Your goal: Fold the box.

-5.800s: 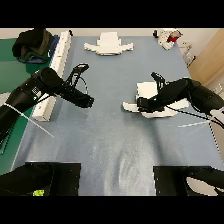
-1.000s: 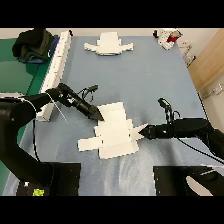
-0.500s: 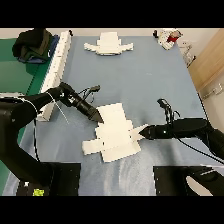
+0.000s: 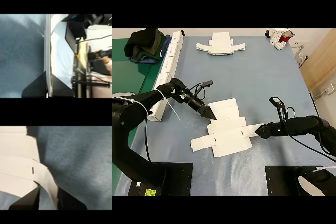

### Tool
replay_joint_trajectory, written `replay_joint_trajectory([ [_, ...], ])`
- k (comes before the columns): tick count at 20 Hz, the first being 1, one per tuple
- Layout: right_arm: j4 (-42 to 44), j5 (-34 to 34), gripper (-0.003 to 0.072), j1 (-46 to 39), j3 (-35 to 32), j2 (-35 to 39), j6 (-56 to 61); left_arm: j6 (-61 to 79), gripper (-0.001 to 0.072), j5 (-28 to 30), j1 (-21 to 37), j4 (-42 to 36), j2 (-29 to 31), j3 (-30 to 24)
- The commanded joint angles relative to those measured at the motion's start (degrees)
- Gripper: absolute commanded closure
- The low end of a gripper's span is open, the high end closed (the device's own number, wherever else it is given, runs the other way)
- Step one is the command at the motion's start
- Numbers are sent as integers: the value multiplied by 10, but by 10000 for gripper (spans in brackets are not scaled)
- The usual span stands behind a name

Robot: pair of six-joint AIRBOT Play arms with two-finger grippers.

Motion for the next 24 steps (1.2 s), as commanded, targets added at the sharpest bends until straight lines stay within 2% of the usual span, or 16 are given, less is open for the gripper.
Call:
replay_joint_trajectory([
  [1, -220, 10, 379, 0, 43, 0, 114, 93, 702, 32, -15, 9, 50, 14],
  [4, -296, 10, 378, 0, 96, 0, 182, 116, 703, 103, -52, 83, 110, 6],
  [7, -312, 12, 379, 0, 130, 0, 219, 159, 704, 168, -87, 97, 172, -37],
  [16, -309, 25, 378, 0, 134, -15, 265, 256, 702, 522, -230, 66, 435, -297],
  [21, -292, 28, 378, 0, 134, -36, 269, 271, 699, 608, -298, 61, 453, -362],
  [24, -287, 31, 379, 0, 133, -37, 270, 268, 698, 610, -305, 60, 437, -367],
])
